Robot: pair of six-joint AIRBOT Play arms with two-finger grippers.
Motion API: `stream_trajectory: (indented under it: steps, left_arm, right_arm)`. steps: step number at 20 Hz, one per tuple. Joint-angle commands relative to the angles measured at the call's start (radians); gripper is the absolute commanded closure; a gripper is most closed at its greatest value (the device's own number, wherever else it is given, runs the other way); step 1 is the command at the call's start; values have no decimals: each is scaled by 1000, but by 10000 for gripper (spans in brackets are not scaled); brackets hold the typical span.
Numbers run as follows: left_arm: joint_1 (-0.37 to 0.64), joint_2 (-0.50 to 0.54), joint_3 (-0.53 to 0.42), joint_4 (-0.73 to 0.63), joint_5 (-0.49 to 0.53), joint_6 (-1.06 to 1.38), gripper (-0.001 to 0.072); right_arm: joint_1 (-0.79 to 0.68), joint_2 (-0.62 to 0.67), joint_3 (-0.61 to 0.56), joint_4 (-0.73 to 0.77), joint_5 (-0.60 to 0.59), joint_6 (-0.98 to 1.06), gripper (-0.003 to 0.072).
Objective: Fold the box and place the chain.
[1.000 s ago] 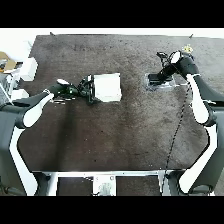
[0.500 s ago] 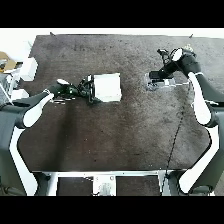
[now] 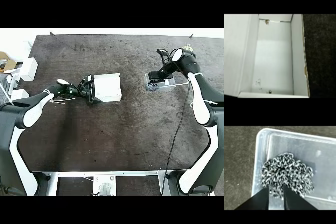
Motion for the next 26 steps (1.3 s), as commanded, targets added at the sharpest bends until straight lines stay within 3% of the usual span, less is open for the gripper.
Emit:
stream_trajectory:
  steps: [1,7,8,9,15,26]
  left_arm:
    - [0,0,0,0,0,0,362]
    - [0,0,0,0,0,0,362]
    - [0,0,0,0,0,0,362]
    - [0,0,0,0,0,0,362]
    - [0,0,0,0,0,0,362]
    - [0,0,0,0,0,0,362]
  right_arm:
    - [1,-31,0,5,-34,1,478]
    - [2,-43,0,5,-62,1,479]
    - [2,-43,0,4,-53,0,504]
    - [2,-43,3,4,-51,0,632]
    - [2,-16,4,4,-4,-6,679]
    - [9,427,4,1,-21,-90,680]
